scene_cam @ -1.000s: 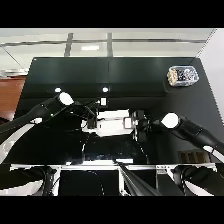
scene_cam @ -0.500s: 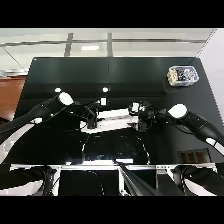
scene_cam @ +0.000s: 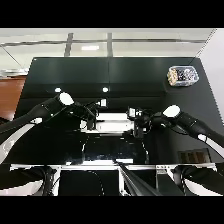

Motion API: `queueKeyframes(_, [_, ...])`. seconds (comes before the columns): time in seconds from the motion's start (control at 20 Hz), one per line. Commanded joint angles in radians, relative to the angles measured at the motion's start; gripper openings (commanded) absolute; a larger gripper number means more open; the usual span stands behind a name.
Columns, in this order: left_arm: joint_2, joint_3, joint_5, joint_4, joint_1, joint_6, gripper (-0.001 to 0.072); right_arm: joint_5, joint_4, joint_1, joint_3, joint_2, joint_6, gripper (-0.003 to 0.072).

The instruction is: Fold the box and place the chain.

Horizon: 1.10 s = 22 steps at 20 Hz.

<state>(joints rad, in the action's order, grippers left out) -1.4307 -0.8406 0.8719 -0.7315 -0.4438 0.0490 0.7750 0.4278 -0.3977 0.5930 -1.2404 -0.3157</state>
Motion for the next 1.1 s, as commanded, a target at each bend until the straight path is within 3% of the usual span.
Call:
queueKeyframes(0.0, [0.0,0.0,0.001,0.002,-0.001,-0.024,0.0028,-0.029,-0.005,-0.009,-0.002,-0.027,-0.063,0.071])
queueKeyframes(0.85, [-0.002,-0.01,-0.029,-0.054,-0.001,-0.06,0.0028,-0.047,0.0,-0.013,-0.001,-0.062,-0.06,0.071])
queueKeyframes(1.05, [-0.002,-0.01,-0.028,-0.055,-0.001,-0.06,0.0028,-0.073,0.065,-0.041,0.018,-0.079,0.009,0.071])
